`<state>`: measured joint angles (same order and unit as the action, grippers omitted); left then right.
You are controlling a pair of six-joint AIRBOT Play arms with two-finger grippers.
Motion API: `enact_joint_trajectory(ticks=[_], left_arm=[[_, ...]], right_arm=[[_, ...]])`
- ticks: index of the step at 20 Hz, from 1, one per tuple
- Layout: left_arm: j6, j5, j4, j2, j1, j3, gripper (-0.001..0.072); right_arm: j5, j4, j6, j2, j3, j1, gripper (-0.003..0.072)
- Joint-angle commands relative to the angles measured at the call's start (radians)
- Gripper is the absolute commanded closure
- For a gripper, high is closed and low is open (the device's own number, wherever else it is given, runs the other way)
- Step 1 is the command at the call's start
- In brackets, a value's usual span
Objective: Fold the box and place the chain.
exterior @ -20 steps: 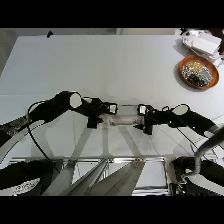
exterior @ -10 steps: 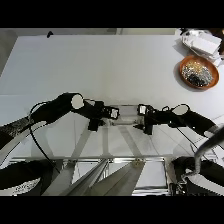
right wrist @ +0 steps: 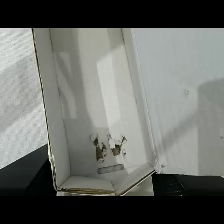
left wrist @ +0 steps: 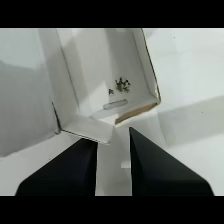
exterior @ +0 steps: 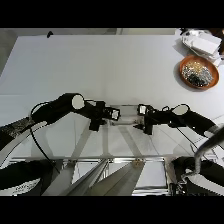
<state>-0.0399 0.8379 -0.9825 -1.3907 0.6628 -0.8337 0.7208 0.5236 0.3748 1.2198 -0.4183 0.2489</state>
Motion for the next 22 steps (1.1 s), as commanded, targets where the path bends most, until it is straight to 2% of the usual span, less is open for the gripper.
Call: enact_joint_trajectory(ticks=[1, 3, 5, 10, 14, 15, 16, 18, 20, 22], left_arm=[[0.003, -0.038, 0.019, -0.007, 0.017, 0.0, 0.0508], [0.003, -0.042, 0.029, -0.015, 0.032, 0.0, 0.0538], [0.004, -0.049, 0.032, -0.023, 0.047, 0.0, 0.0639], [0.002, -0.108, 0.044, -0.035, 0.073, 0.0, 0.0683], [0.002, -0.116, 0.058, -0.035, 0.087, 0.0, 0.0674], [0.002, -0.114, 0.059, -0.036, 0.087, 0.0, 0.0662], [0.002, -0.112, 0.059, -0.036, 0.089, 0.0, 0.061], [0.002, -0.104, 0.059, -0.037, 0.089, 0.0, 0.0497], [0.002, -0.098, 0.059, -0.037, 0.089, 0.0, 0.0353], [0.002, -0.093, 0.059, -0.037, 0.089, 0.0, 0.0314]], right_arm=[[0.0, 0.0, 0.0, 0.0, 0.0, 0.0, 0.0209], [0.0, 0.0, 0.0, 0.0, 0.0, 0.0, 0.0209], [0.0, 0.0, 0.0, 0.0, 0.0, 0.0, 0.0209], [0.0, 0.0, 0.0, 0.0, 0.0, 0.0, 0.0209], [0.0, 0.0, 0.0, 0.0, 0.0, 0.0, 0.0209], [0.0, 0.0, 0.0, 0.0, 0.0, 0.0, 0.0209], [0.0, 0.0, 0.0, 0.0, 0.0, 0.0, 0.0209], [0.0, 0.0, 0.0, 0.0, 0.0, 0.0, 0.0209], [0.0, 0.0, 0.0, 0.0, 0.0, 0.0, 0.0209], [0.0, 0.0, 0.0, 0.0, 0.0, 0.0, 0.0209]])
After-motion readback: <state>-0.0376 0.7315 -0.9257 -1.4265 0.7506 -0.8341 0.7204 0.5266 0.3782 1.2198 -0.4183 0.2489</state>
